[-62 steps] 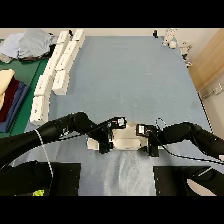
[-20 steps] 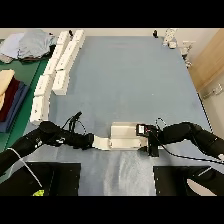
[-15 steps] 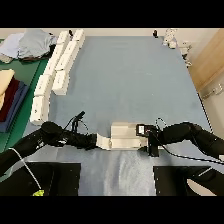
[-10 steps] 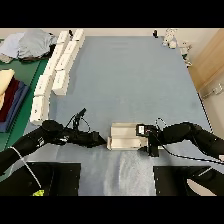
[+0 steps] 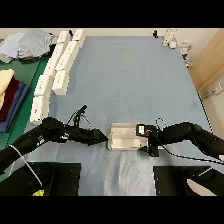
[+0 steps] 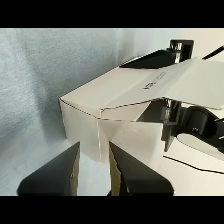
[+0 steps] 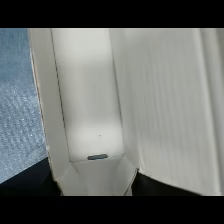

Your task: Fold the box.

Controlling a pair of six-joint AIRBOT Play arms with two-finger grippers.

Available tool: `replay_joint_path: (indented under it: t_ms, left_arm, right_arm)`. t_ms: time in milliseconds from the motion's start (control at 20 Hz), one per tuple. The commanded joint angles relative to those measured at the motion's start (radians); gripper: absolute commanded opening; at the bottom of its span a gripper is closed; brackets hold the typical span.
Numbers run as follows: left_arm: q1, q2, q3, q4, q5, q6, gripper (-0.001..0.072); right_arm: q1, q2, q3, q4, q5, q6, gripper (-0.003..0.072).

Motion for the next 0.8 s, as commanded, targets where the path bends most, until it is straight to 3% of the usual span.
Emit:
replay_joint_path:
  t_ms: [0, 150, 350, 550, 750]
  left_arm:
    - [-0.029, 0.000, 0.008, 0.004, 0.005, -0.036, 0.0286]
    - [-0.149, 0.000, 0.076, 0.206, 0.089, -0.288, 0.0285]
    - [-0.352, -0.005, 0.235, 0.672, 0.180, -0.805, 0.0285]
    - [-0.482, -0.052, 0.359, 0.997, 0.090, -1.173, 0.0285]
    - [-0.508, -0.059, 0.437, 1.122, -0.059, -1.326, 0.0285]
  right_arm:
    - [0.000, 0.001, 0.000, 0.000, 0.000, 0.000, 0.0489]
    - [0.000, 0.001, 0.000, 0.000, 0.000, 0.000, 0.0489]
    - [0.000, 0.001, 0.000, 0.000, 0.000, 0.000, 0.0489]
    - [0.000, 0.001, 0.000, 0.000, 0.000, 0.000, 0.0489]
    - [0.000, 0.001, 0.000, 0.000, 0.000, 0.000, 0.0489]
